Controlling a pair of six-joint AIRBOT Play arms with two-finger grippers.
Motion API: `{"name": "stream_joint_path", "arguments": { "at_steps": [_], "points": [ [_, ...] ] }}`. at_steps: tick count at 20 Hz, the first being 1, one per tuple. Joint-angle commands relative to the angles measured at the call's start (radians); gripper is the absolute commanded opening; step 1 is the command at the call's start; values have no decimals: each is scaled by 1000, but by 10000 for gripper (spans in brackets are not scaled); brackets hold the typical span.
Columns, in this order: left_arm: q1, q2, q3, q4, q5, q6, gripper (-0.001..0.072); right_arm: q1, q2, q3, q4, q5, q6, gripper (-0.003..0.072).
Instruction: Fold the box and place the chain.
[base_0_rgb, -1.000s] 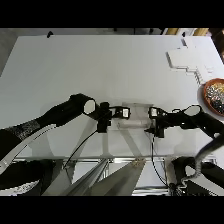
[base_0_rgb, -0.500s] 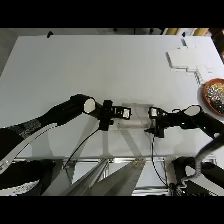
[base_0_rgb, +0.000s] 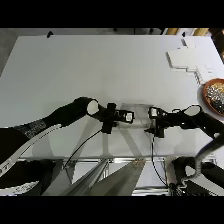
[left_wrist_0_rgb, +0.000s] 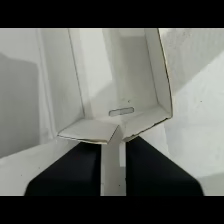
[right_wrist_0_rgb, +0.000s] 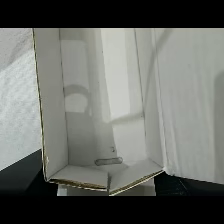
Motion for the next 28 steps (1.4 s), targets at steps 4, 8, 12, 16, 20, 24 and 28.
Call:
{"name": "stream_joint_path", "arguments": {
  "at_steps": [4, 8, 12, 16, 20, 24, 28],
  "points": [
    [-17, -10, 0, -82, 66, 13, 131, 0, 0, 0, 0, 0, 0, 337],
    [-27, -10, 0, -122, 75, 13, 131, 0, 0, 0, 0, 0, 0, 337],
    [-39, -11, 0, -139, 78, 13, 200, 0, 0, 0, 0, 0, 0, 337],
    [-40, -19, 0, -139, 69, 12, 495, 0, 1, 0, 0, 0, 0, 337],
    [-30, 30, 0, -96, 19, -82, 264, 0, 0, 0, 0, 0, 0, 337],
    [25, 161, 0, 156, -77, -500, 122, 0, 0, 0, 0, 0, 0, 337],
    [147, 261, 0, 371, -177, -1055, 63, 0, 0, 0, 0, 0, 0, 337]
  ]
}}
